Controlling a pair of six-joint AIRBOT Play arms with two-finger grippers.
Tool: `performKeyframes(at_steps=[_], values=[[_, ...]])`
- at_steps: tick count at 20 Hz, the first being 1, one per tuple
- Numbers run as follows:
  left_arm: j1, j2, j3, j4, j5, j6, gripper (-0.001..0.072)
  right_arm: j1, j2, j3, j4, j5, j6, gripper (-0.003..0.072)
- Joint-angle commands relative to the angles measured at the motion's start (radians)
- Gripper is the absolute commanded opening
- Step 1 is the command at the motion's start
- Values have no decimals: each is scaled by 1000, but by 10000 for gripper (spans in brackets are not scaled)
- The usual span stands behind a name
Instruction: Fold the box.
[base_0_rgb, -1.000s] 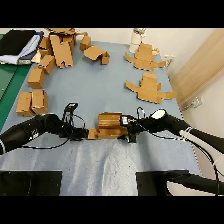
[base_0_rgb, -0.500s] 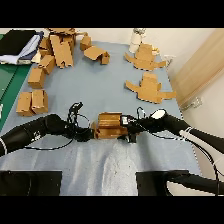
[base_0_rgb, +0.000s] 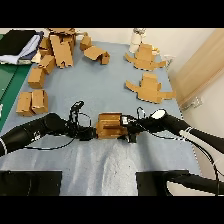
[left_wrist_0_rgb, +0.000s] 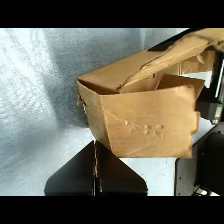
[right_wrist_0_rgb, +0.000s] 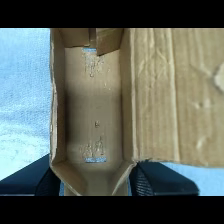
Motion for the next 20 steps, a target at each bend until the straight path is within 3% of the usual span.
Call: performKeyframes(at_steps=[1, 4, 7, 11, 19, 20], values=[[24, 2, 1, 5, -23, 6, 13, 0, -1, 0, 0, 0, 0, 561], [111, 2, 10, 13, -136, 6, 14, 0, -1, 0, 0, 0, 0, 560], [168, 2, 29, -13, -160, 14, 14, 0, -1, 0, 0, 0, 0, 560], [161, 2, 80, -72, -186, 90, 13, 0, -1, 0, 0, 0, 0, 560], [162, 2, 83, -76, -178, 128, 19, 0, -1, -1, 0, 0, 0, 561], [162, 2, 83, -77, -178, 136, 258, 0, -1, 0, 0, 0, 0, 560]])
